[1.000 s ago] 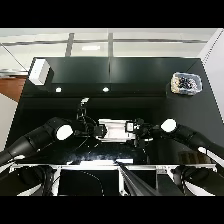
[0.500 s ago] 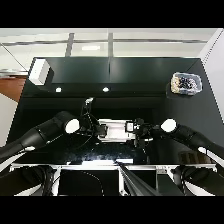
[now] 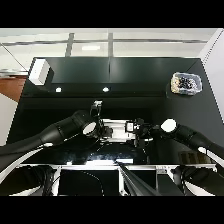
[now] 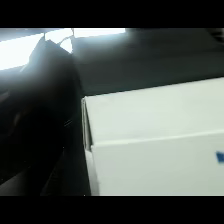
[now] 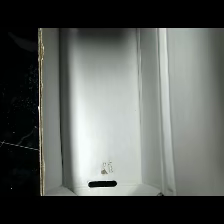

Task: Fold the box and place the chain.

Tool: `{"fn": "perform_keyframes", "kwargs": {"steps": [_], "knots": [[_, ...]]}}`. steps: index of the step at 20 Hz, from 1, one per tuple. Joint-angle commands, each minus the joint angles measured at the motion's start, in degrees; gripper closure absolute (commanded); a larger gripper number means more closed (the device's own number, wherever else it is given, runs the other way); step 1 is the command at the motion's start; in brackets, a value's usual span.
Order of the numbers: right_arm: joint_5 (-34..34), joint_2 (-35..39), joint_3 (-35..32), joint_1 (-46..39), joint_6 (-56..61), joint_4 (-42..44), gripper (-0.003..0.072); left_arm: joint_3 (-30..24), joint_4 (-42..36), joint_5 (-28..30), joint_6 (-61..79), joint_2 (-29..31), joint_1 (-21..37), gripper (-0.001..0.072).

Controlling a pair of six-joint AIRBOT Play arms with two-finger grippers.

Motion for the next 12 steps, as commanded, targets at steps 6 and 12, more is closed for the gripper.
{"fn": "perform_keyframes", "kwargs": {"steps": [6, 12], "knots": [[0.0, 0.0, 0.0, 0.0, 0.0, 0.0, 0.0205, 3.8, 2.1, -6.2, -7.9, -2.1, -0.5, 0.0356], [0.0, 0.0, 0.0, 0.0, 0.0, 0.0, 0.0205, 6.6, 2.2, -7.8, -8.0, -5.3, -0.4, 0.0383]]}}
